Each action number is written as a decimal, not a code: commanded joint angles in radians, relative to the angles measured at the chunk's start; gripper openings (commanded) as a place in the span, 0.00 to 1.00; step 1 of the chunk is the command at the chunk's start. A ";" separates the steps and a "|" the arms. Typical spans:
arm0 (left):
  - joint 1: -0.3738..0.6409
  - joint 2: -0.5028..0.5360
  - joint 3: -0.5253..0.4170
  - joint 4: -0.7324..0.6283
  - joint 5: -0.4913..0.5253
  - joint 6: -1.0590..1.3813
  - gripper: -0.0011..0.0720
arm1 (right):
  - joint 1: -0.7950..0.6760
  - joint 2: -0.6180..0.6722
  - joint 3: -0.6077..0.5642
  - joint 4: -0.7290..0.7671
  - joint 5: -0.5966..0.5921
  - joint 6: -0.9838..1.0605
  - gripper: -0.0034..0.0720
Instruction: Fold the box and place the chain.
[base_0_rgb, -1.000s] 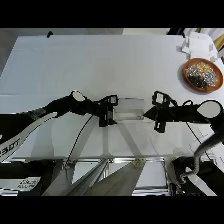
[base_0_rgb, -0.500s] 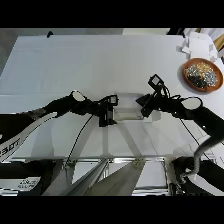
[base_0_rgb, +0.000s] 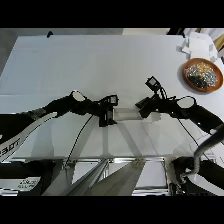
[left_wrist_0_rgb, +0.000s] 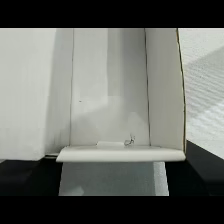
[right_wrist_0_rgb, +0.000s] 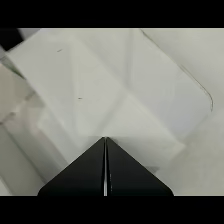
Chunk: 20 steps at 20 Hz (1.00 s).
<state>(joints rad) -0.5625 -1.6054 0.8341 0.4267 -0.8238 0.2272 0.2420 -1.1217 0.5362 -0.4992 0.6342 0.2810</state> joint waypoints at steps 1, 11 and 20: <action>0.000 0.001 -0.001 0.000 0.000 0.000 0.36 | -0.043 0.114 0.043 0.000 0.096 0.008 0.06; 0.000 0.001 -0.001 0.000 0.000 0.000 0.36 | -0.179 0.257 0.032 -0.625 0.264 -0.062 0.06; 0.000 0.001 -0.001 0.000 -0.002 0.000 0.36 | -0.042 0.145 -0.092 -0.499 0.082 -0.478 0.27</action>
<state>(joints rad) -0.5625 -1.6054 0.8337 0.4263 -0.8242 0.2272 0.1608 -0.9337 0.4641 -1.0531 0.7525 -0.0166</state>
